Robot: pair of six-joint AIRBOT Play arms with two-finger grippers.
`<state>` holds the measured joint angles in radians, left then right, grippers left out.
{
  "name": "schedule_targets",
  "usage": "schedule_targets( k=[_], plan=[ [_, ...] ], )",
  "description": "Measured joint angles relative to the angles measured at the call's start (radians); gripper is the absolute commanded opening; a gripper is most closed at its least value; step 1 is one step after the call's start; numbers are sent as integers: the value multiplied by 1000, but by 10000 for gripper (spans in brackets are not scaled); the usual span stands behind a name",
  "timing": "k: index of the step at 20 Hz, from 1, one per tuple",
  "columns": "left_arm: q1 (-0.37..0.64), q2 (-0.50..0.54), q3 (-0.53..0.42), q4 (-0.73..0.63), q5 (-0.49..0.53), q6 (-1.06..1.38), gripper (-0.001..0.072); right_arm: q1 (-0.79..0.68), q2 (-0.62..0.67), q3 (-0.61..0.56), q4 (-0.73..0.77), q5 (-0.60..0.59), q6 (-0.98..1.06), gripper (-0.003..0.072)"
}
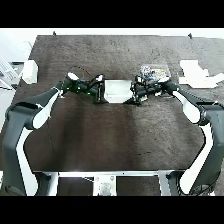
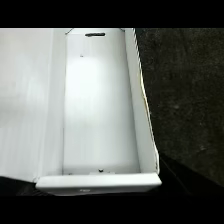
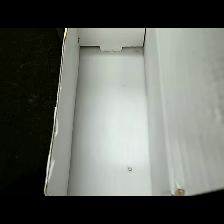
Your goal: Fold the box and place the chain.
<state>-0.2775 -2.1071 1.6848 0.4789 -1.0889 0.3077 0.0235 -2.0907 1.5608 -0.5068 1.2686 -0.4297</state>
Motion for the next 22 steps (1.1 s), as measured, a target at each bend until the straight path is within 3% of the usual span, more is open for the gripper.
schedule_targets(
  k=[22],
  plan=[
    [-6,-19,0,-45,40,7,712,0,0,0,0,0,1,498]
  ],
)
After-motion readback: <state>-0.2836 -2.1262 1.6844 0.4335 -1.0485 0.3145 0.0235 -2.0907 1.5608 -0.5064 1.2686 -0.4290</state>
